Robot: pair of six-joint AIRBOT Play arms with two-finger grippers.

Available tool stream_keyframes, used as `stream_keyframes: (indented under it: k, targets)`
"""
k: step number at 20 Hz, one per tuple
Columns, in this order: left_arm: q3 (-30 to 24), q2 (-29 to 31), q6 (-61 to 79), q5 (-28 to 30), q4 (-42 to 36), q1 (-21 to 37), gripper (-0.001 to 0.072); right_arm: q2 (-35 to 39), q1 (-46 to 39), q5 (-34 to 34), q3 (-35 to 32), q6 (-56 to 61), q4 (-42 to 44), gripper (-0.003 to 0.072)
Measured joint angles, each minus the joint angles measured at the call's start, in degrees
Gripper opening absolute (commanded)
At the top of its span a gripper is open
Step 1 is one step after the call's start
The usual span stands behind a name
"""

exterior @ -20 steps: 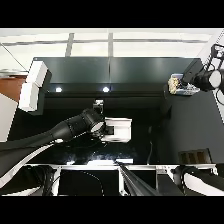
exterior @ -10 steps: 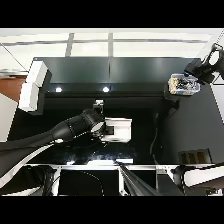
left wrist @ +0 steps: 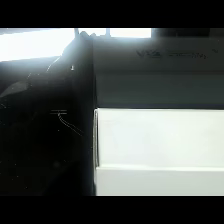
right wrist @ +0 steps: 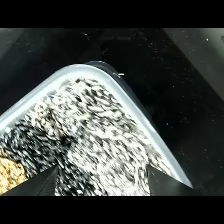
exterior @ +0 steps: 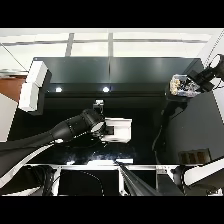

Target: Fold the box and place the chain.

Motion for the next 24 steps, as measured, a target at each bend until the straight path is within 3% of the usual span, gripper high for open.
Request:
stream_keyframes:
  k: [1, 3, 5, 6, 7, 15, 24]
  targets:
    - [0.00, 0.00, 0.00, 0.02, -0.02, 0.00, 0.0030, -0.35, -0.09, -0.28, 0.02, 0.22, 0.17, 0.0523]
    - [0.00, 0.00, 0.00, 0.02, 0.00, 0.00, 0.0030, -0.76, -0.17, -1.18, 0.07, 0.42, 0.37, 0.0396]
    - [0.00, 0.00, 0.00, 0.02, -0.02, 0.00, 0.0030, -1.05, -0.17, -1.88, 0.07, 0.48, 0.68, 0.0131]
    - [0.00, 0.00, 0.00, 0.02, -0.02, 0.00, 0.0029, -1.05, -0.17, -2.16, 0.09, 0.42, 0.83, 0.0113]
    - [0.00, 0.00, 0.00, 0.04, 0.00, 0.00, 0.0030, -1.16, -0.22, -2.29, 0.09, -0.22, 0.96, 0.0033]
    - [0.00, 0.00, 0.00, 0.15, -0.07, 0.00, 0.0030, 1.42, -0.59, 5.07, 5.44, -16.24, 3.39, 0.0035]
    - [0.00, 0.00, 0.00, 1.73, -0.22, 0.00, 0.0030, 21.20, 0.20, 8.72, 7.52, -29.55, 11.02, 0.0035]
